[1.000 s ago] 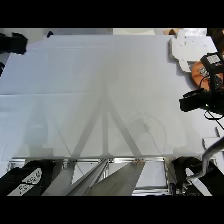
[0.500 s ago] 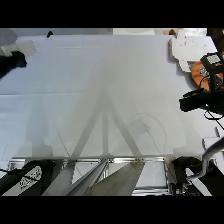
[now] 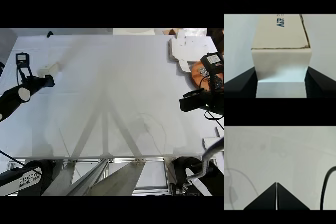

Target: Fold the box and place the chain.

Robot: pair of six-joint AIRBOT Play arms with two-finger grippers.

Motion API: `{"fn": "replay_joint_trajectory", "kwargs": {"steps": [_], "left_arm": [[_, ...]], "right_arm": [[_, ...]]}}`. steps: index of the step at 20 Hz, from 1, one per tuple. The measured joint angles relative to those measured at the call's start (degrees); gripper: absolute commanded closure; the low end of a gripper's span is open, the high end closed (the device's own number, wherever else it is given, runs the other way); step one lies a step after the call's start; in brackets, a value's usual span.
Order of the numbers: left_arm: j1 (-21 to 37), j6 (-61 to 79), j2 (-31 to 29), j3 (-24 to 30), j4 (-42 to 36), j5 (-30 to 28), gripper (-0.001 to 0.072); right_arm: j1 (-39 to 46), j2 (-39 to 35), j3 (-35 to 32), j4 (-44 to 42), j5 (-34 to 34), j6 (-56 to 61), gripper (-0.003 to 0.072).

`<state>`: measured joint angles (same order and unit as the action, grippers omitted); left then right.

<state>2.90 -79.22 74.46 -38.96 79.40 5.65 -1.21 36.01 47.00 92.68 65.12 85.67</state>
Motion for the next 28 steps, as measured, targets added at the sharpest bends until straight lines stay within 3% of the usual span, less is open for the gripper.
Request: {"fn": "replay_joint_trajectory", "kwargs": {"steps": [10,11,12,14,15,22,28], "left_arm": [[-2.0,-0.7,1.7,3.0,0.0,7.1,0.0688],[-2.1,-0.7,1.8,3.0,0.0,8.1,0.064],[-2.1,-0.7,1.8,3.1,0.1,9.0,0.0528],[-2.1,-0.7,1.8,3.1,0.1,10.2,0.014],[-2.1,-0.7,1.8,3.1,0.1,11.0,0.0001],[-2.1,-0.7,-0.2,3.1,1.4,15.7,0.0012],[-2.1,-0.7,-11.6,3.1,1.9,15.7,0.0014]], "right_arm": [[0.0,0.0,0.0,0.0,0.0,0.0,0.0668],[0.0,0.0,0.0,0.0,0.0,0.0,0.0668],[0.0,0.0,0.0,0.0,0.0,0.0,0.0668],[0.0,0.0,0.0,0.0,0.0,0.0,0.0668],[0.0,0.0,0.0,0.0,0.0,0.0,0.0668],[0.0,0.0,0.0,0.0,0.0,0.0,0.0668],[0.0,0.0,0.0,0.0,0.0,0.0,0.0668]]}}
